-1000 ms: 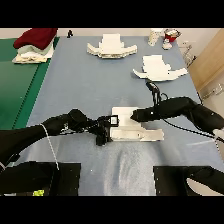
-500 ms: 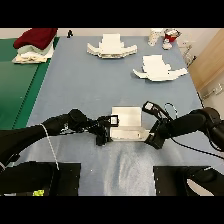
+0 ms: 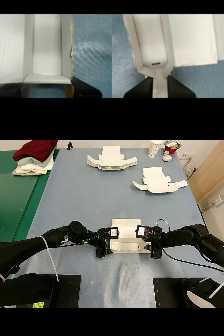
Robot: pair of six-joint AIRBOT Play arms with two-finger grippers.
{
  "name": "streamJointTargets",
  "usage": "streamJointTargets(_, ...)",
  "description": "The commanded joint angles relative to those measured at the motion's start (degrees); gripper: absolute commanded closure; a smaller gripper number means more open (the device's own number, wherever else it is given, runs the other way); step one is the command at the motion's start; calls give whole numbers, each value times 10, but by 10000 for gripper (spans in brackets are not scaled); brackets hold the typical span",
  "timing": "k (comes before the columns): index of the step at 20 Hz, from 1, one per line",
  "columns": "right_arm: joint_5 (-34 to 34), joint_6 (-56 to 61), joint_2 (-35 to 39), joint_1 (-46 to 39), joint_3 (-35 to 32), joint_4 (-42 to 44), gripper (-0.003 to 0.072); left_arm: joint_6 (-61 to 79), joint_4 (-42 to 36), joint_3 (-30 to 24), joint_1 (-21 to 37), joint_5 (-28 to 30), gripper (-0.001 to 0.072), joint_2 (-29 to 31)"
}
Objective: Fold the box.
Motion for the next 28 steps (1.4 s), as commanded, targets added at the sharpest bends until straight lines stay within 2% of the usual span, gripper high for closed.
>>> streamJointTargets(1,2,-64,-4,1,-1,61,545,0,0,1,0,0,190,0)
streamJointTargets(7,22,-75,-28,5,-1,83,539,0,0,1,0,0,190,0)
streamJointTargets(8,30,-79,-36,9,-1,88,397,0,0,1,0,0,190,0)
streamJointTargets(9,39,-79,-41,16,-1,93,136,0,0,1,0,0,190,0)
streamJointTargets(10,47,-79,-43,22,-1,94,-8,0,0,1,0,0,190,0)
streamJointTargets(13,53,-79,-42,25,-1,89,-6,0,0,1,0,0,189,0)
streamJointTargets(14,49,-78,-41,25,-1,82,30,0,0,1,0,0,190,0)
streamJointTargets(15,43,-68,-38,25,-1,73,147,0,0,1,0,0,189,0)
streamJointTargets(16,35,-43,-33,25,0,54,311,0,0,1,0,0,190,0)
streamJointTargets(17,28,5,-26,25,0,24,421,0,0,1,0,0,190,0)
streamJointTargets(20,-29,262,5,25,24,-155,427,0,0,1,0,0,189,0)
streamJointTargets(21,-66,362,16,25,38,-230,471,0,0,1,0,0,190,0)
streamJointTargets(22,-115,457,25,25,57,-322,565,0,0,1,0,0,190,0)
streamJointTargets(23,-160,550,31,23,75,-407,622,0,0,1,0,0,190,0)
streamJointTargets(24,-193,633,32,12,87,-472,629,0,0,1,0,0,190,0)
streamJointTargets(25,-216,708,32,-12,94,-506,682,0,0,1,0,0,189,0)
streamJointTargets(26,-222,768,31,-48,94,-501,681,0,0,1,0,0,189,0)
streamJointTargets(28,-215,816,10,-149,94,-384,683,0,0,1,0,0,190,0)
